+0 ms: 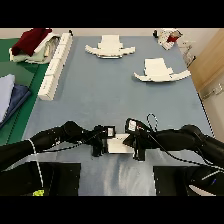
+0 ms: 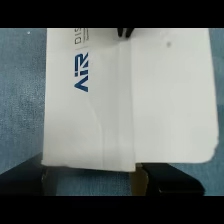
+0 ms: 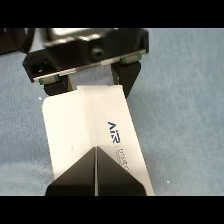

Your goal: Fold the box.

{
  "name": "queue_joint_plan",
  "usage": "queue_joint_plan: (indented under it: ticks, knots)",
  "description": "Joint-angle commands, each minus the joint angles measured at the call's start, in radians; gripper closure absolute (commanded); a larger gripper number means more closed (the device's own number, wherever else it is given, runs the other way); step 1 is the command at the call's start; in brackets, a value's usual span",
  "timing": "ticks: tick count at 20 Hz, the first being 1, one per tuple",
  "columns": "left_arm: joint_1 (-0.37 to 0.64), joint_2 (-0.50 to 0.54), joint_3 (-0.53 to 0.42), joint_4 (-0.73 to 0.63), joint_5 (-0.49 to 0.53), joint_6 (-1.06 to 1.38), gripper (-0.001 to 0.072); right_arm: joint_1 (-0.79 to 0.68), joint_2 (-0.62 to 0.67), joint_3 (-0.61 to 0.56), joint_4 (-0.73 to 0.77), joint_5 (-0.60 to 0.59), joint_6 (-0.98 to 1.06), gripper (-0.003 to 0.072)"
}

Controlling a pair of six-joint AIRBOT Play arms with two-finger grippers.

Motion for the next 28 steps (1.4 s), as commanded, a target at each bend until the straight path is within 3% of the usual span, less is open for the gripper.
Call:
queue_joint_plan:
  ticks: [1,3,6,13,20,24,28]
  knots:
    - [0.000,0.000,0.001,0.000,0.000,0.000,0.0429,0.066,0.032,-0.013,-0.140,0.033,-0.009,0.0532]
    - [0.000,0.000,0.001,0.000,0.000,0.000,0.0429,0.097,0.026,-0.013,-0.193,0.035,-0.009,0.0345]
    - [0.000,0.000,0.001,0.000,0.000,0.000,0.0429,0.133,-0.008,-0.013,-0.256,0.045,-0.017,0.0218]
    - [0.000,0.000,0.001,0.000,0.000,0.000,0.0429,0.180,-0.052,-0.009,-0.402,0.136,0.049,0.0220]
    - [0.000,0.000,0.001,0.000,0.000,0.000,0.0429,0.418,-0.032,-0.010,-0.992,0.102,0.723,0.0220]
    - [0.000,0.000,0.001,0.000,0.000,0.000,0.0429,0.426,-0.041,-0.011,-0.999,0.093,0.743,0.0282]
    - [0.000,0.000,0.001,0.000,0.000,0.000,0.0429,0.436,-0.027,-0.010,-1.000,0.093,0.743,0.0282]
